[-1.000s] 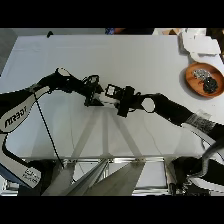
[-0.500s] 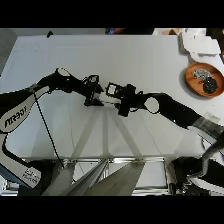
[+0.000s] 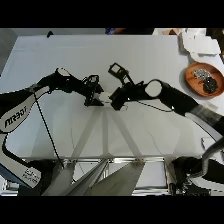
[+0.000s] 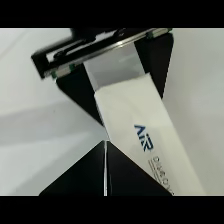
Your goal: Fold the box and place the chain.
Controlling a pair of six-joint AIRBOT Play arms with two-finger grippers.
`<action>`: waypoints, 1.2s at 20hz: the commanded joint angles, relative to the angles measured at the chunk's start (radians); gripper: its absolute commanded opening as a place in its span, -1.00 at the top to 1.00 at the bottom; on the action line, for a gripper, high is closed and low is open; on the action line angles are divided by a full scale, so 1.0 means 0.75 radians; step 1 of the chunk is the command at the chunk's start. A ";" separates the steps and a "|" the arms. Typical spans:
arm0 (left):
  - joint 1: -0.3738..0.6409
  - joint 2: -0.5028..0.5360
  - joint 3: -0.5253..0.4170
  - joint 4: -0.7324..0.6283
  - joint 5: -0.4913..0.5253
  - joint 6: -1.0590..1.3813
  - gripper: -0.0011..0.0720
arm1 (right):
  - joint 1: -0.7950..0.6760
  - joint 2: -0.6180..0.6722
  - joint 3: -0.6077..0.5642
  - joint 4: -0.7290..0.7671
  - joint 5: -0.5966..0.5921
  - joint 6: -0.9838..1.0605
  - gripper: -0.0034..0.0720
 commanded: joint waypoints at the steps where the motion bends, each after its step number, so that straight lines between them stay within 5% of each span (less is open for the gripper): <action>1: 0.001 -0.001 -0.001 0.001 0.000 0.001 0.02 | -0.055 -0.140 0.108 0.187 0.104 0.094 0.88; 14: 0.001 -0.001 -0.001 0.001 0.000 0.001 0.02 | -0.025 -0.303 0.109 0.209 0.156 0.128 0.88; 20: 0.001 -0.001 -0.001 0.001 0.000 0.001 0.02 | -0.065 -0.104 0.109 0.130 0.034 0.092 0.88; 24: 0.001 -0.001 -0.001 0.001 0.000 0.001 0.02 | -0.175 0.083 0.095 -0.042 0.109 0.108 0.88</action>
